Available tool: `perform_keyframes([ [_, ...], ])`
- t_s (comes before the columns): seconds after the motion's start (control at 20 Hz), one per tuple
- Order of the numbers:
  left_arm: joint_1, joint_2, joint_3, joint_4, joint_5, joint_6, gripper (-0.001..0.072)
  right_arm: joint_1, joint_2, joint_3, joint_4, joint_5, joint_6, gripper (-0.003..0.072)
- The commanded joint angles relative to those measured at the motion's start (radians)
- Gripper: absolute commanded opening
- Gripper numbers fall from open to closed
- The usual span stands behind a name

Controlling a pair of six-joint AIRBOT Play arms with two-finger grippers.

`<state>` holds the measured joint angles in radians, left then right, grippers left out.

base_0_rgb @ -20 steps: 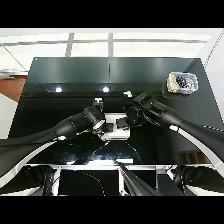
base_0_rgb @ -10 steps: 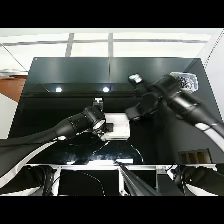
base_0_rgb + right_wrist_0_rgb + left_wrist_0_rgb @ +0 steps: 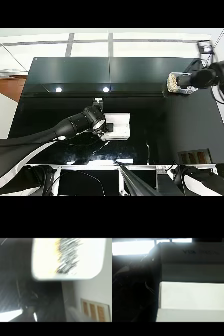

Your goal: Fold the box and place the chain.

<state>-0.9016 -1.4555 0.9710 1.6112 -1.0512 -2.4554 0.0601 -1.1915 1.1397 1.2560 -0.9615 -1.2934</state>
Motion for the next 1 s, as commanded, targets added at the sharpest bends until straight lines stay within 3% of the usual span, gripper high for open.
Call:
perform_keyframes([
  [0.0, 0.0, 0.0, 0.0, -0.004, 0.003, 0.002, 0.003, -0.143, -0.064, -0.002, 0.061, 0.195, 0.006, 0.0704],
  [0.2, 0.0, 0.0, 0.0, -0.014, 0.003, 0.002, 0.003, -0.154, -0.225, 0.115, 0.197, 0.179, -0.001, 0.0694],
  [0.5, 0.0, 0.0, 0.0, -0.023, 0.003, 0.002, 0.0031, -0.179, -0.492, 0.408, 0.352, -0.015, 0.036, 0.0694],
  [0.65, 0.0, 0.0, 0.0, -0.023, 0.003, 0.002, 0.0031, -0.201, -0.526, 0.438, 0.433, -0.019, 0.113, 0.0693],
  [0.7, 0.0, 0.0, 0.0, -0.023, 0.003, 0.002, 0.0031, -0.212, -0.53, 0.438, 0.453, -0.019, 0.132, 0.0627],
  [0.95, 0.0, 0.0, 0.0, -0.023, 0.003, 0.002, 0.0031, -0.245, -0.541, 0.439, 0.551, -0.051, 0.186, 0.0587],
])
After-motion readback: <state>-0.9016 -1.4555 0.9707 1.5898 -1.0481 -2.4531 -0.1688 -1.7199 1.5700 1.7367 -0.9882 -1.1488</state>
